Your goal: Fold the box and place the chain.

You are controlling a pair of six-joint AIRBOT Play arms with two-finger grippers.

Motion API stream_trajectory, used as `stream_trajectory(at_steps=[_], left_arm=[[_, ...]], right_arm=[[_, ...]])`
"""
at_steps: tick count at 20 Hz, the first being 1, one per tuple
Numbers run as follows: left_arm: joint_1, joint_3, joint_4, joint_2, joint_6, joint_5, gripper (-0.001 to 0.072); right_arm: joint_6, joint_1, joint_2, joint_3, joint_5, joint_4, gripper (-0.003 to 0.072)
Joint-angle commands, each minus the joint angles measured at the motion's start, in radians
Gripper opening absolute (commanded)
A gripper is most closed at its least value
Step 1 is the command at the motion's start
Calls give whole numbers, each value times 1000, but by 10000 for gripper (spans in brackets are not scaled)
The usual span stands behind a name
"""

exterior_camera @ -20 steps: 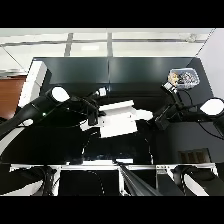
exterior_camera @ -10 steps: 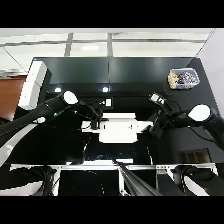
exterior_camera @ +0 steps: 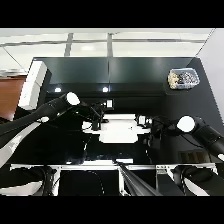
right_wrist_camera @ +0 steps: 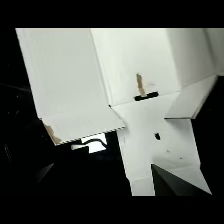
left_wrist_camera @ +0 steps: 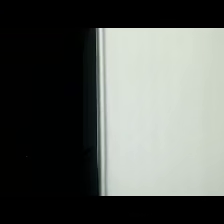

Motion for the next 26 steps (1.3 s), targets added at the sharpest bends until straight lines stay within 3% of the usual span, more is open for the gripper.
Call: stream_trajectory(at_steps=[1,5,9,12,18,22,26], left_arm=[[-1,0,3,-3,-1,1,22],[-1,0,3,-3,-1,0,23],[-1,0,2,-3,-1,0,23],[-1,0,3,-3,-1,-1,22],[-1,0,3,-3,-1,-1,22],[-1,0,3,-3,-1,-3,23],[-1,0,2,-3,-1,-3,23]], right_arm=[[-55,66,-24,-8,-35,-18,714],[-54,135,-98,-21,-203,103,714],[-54,144,-103,-9,-294,241,714],[-54,144,-94,37,-294,209,714],[-30,138,-61,97,-247,2,713],[5,75,-59,117,-171,-1,713],[-33,63,-60,117,-171,2,713]])
